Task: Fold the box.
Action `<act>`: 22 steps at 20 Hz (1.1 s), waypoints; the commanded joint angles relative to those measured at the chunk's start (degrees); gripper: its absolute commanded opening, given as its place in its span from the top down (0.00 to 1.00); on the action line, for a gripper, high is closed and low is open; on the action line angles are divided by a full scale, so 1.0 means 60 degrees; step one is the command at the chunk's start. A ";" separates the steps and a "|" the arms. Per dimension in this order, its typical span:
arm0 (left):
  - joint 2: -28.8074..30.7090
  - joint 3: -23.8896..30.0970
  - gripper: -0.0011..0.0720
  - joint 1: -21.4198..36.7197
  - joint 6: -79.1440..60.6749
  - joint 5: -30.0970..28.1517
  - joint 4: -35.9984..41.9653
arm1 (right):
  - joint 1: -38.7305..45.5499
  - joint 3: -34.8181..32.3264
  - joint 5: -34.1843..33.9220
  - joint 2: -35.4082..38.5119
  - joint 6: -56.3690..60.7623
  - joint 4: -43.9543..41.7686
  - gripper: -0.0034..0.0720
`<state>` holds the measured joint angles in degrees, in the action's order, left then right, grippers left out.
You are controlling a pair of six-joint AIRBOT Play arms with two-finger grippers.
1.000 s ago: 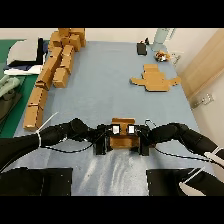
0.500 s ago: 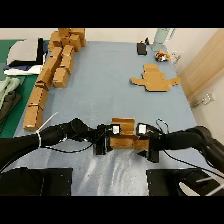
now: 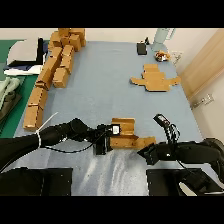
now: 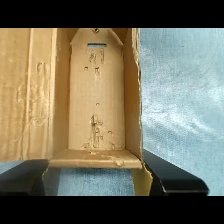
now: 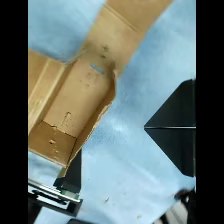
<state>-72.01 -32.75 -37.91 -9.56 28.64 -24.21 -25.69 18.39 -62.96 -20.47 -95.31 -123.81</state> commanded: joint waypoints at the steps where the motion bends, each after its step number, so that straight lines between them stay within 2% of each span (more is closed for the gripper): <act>1: -0.0004 -0.0007 0.16 0.0007 -0.0004 0.0004 -0.0004 | -0.0004 -0.0259 0.0208 0.0131 0.1927 -0.0481 0.95; 6: -0.0004 -0.0007 0.16 0.0007 -0.0004 0.0000 -0.0004 | -0.0004 -0.0262 0.0441 0.0131 0.2222 -0.0470 0.95; 8: -0.0004 -0.0007 0.16 0.0007 -0.0004 0.0000 -0.0004 | -0.0004 -0.0262 0.0947 0.0127 0.2288 -0.0521 0.95; 12: -0.0004 -0.0007 0.16 0.0007 -0.0004 0.0000 -0.0004 | -0.0004 -0.0259 0.2386 0.0127 0.4568 -0.0583 0.95; 14: -0.0004 -0.0007 0.16 0.0007 -0.0004 0.0000 -0.0004 | -0.0004 -0.0175 0.2838 -0.0219 0.4441 -0.0634 0.95; 17: -0.0004 -0.0007 0.16 0.0007 -0.0004 0.0000 -0.0004 | 0.0004 0.0619 0.2881 -0.2102 0.3355 -0.0718 0.95; 22: -0.0004 -0.0007 0.16 0.0011 -0.0004 0.0000 -0.0004 | 0.0004 0.3129 0.2907 -0.6229 0.0929 -0.0641 0.95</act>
<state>-72.01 -32.75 -37.91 -9.58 28.67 -24.23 -25.69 30.09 -45.95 -45.91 -81.80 -127.96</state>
